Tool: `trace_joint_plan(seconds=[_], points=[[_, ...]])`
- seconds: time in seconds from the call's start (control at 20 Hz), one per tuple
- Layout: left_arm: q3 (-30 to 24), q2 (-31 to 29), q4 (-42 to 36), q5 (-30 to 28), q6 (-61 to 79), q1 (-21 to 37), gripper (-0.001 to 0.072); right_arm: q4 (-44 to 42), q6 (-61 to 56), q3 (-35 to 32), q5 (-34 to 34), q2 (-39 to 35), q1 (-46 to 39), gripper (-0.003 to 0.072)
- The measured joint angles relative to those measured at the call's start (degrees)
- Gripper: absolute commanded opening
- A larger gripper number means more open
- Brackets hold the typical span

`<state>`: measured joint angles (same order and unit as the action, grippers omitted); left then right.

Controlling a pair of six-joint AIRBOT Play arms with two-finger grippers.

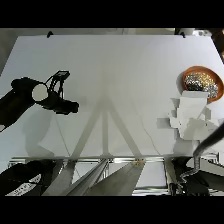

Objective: Fold the box and place the chain.

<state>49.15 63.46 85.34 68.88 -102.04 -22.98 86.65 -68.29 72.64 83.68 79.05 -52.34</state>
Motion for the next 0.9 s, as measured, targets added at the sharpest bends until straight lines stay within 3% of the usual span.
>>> trace_joint_plan(seconds=[0.05, 0.1, 0.15, 0.65, 0.9], points=[[0.00, 0.00, 0.00, 0.00, 0.00, 0.00, 0.0012, 0.24, 0.42, 0.57, 0.22, 0.92, -1.09, 0.0214], [0.00, 0.00, 0.00, 0.00, 0.00, 0.00, 0.0012, 0.52, 0.72, 1.31, 0.44, 1.92, -2.14, 0.0444], [0.00, 0.00, 0.00, 0.00, 0.00, 0.00, 0.0012, 0.98, 1.09, 2.10, 0.57, 2.86, -2.99, 0.0484], [0.00, 0.00, 0.00, 0.00, 0.00, 0.00, 0.0012, 1.14, 12.83, 7.72, 2.25, 17.05, -5.49, 0.0481], [0.00, 0.00, 0.00, 0.00, 0.00, 0.00, 0.0012, -2.62, 16.55, 7.98, 4.66, 21.33, -5.53, 0.0412]])
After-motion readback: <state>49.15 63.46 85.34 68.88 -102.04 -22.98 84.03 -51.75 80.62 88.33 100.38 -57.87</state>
